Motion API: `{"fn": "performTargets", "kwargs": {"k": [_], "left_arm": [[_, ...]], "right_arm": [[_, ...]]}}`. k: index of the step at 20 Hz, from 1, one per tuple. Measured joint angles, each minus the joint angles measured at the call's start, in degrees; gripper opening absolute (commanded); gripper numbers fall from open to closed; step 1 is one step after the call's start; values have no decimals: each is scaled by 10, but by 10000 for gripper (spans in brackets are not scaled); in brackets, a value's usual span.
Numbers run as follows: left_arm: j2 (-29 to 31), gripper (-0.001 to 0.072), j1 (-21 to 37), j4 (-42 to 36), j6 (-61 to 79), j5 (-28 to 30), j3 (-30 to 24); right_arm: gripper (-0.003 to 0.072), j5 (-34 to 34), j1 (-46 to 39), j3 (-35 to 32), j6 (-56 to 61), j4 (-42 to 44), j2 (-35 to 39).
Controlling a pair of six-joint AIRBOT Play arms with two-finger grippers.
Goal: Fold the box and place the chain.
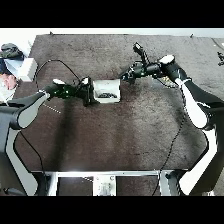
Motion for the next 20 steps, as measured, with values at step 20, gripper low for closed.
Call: {"fn": "performTargets", "kwargs": {"k": [20], "left_arm": [[0,417,0,0,0,0,0]], "right_arm": [[292,61,54,3,-92,-48,10]]}}
